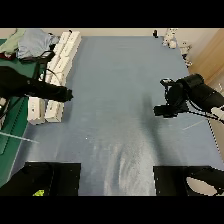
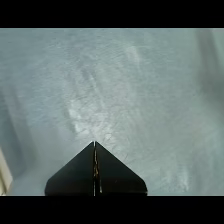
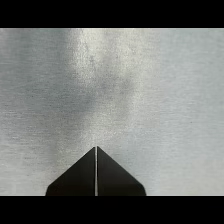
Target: Fold the box.
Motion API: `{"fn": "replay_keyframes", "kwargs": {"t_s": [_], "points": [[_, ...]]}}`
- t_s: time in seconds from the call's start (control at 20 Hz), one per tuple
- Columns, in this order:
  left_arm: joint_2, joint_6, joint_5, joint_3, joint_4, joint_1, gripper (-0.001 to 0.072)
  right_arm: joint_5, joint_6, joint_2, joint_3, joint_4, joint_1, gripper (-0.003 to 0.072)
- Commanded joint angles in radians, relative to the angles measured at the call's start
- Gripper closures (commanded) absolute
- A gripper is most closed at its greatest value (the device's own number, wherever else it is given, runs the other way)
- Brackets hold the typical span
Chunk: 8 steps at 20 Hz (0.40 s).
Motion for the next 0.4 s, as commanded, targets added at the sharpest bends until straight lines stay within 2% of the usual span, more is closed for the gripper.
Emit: {"fn": "replay_keyframes", "kwargs": {"t_s": [0.0,0.15,0.35], "points": [[-0.084,-0.007,0.089,0.012,-0.022,-0.134,0.0696,0.0,0.0,0.0,0.001,0.0,0.0,0.0668],[-0.097,-0.006,0.097,0.012,-0.022,-0.195,0.0696,0.0,0.0,0.0,0.001,0.0,0.0,0.0668],[-0.097,-0.006,0.097,0.012,-0.025,-0.218,0.0696,0.0,0.0,0.0,0.001,0.0,0.0,0.0668]]}}
